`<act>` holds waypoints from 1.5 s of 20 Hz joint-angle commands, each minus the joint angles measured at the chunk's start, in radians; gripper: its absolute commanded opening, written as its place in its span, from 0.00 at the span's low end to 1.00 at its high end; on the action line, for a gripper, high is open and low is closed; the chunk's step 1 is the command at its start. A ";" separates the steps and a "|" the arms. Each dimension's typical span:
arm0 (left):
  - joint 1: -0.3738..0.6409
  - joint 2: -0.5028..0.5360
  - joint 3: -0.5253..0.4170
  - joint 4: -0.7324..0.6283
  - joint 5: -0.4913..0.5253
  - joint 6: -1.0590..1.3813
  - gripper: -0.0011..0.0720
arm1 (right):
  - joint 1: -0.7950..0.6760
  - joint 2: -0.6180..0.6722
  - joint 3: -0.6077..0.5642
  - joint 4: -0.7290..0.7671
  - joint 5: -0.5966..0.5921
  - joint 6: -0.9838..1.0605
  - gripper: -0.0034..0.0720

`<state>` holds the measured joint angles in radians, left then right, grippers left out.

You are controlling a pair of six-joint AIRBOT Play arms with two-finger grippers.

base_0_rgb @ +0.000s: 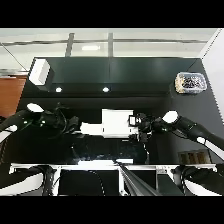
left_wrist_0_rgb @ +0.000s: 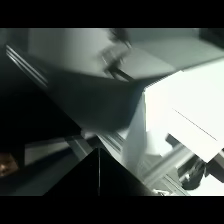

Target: Fold the box and place the chain.

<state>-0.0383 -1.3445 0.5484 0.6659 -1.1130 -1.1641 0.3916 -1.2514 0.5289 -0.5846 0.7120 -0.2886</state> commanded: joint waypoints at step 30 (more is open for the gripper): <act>-0.430 -0.042 0.278 0.182 0.146 -0.356 0.95 | 0.001 0.000 0.000 0.000 0.000 0.000 0.60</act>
<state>-0.4141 -1.3857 0.8131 0.7578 -1.0447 -1.3857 0.3920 -1.2514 0.5289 -0.5842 0.7120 -0.2886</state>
